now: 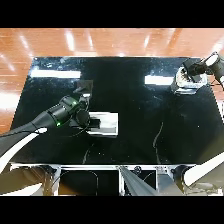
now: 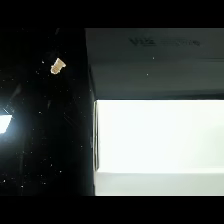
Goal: Fold the box and place the chain.
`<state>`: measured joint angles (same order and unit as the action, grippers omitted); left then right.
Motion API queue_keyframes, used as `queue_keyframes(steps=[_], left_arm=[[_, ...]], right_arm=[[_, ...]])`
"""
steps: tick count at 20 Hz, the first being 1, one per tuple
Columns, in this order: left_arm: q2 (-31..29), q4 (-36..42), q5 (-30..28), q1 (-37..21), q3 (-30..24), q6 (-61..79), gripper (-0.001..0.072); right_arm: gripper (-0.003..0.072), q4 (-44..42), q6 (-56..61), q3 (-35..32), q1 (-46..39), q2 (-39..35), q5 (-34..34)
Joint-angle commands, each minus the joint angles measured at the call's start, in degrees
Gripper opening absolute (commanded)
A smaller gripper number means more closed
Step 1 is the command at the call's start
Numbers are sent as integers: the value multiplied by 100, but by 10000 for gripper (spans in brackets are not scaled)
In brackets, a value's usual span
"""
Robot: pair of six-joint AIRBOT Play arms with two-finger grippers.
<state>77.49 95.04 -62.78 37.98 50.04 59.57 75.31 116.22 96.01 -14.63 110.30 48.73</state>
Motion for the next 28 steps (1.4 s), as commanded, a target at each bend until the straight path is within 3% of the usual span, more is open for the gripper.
queue_keyframes(steps=[1, 9, 17, 23, 28], left_arm=[[-2, 2, -9, -4, 0, 2, 25], [-2, 4, 2, 0, 0, 2, 25], [-2, -4, 35, 0, 2, 4, 25], [-2, -4, 48, 0, 2, 4, 25], [-2, -7, 48, 0, 2, 24, 25]], right_arm=[[21, -199, -461, 55, 2, -39, 109], [19, 337, -1108, 59, 0, -1342, 739], [20, 315, -1784, 59, 249, -3862, 756], [30, 308, -1945, 59, 1104, -5668, 848], [30, 103, -1845, 55, 2476, -6489, 1453]])
